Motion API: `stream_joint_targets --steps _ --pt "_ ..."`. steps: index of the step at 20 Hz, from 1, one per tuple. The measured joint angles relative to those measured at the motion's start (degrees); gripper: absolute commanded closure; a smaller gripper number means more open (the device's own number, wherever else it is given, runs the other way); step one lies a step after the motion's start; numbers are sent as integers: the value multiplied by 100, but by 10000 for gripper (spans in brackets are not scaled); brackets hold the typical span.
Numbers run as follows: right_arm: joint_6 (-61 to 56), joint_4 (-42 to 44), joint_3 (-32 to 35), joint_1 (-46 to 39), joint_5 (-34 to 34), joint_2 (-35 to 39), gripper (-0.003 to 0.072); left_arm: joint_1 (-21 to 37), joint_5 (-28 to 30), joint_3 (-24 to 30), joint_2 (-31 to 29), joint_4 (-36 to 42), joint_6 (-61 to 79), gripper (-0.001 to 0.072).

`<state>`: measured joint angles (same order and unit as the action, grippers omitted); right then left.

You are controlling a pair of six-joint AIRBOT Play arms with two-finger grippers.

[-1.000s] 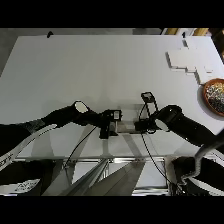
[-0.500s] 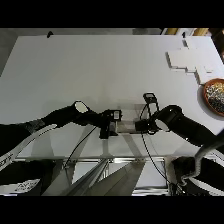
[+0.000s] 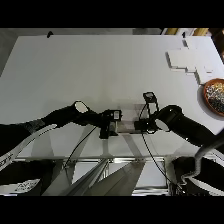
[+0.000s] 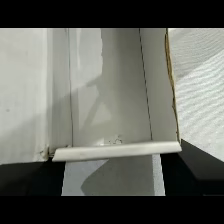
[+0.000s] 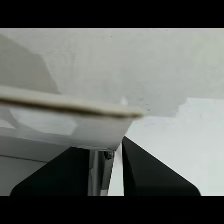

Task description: Fold the box and place the chain.

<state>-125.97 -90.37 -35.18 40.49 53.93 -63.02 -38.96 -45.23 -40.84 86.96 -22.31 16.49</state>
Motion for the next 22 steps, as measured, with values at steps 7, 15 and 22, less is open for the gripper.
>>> stream_joint_targets --steps 7,15,22 --pt "9 -72 4 175 -61 0 664 2 -7 0 0 4 -24 420" --pt "197 -70 -4 205 -90 17 357 0 0 0 0 -7 24 420" --pt "1370 -306 -4 201 70 835 287 0 2 0 0 -4 2 420"
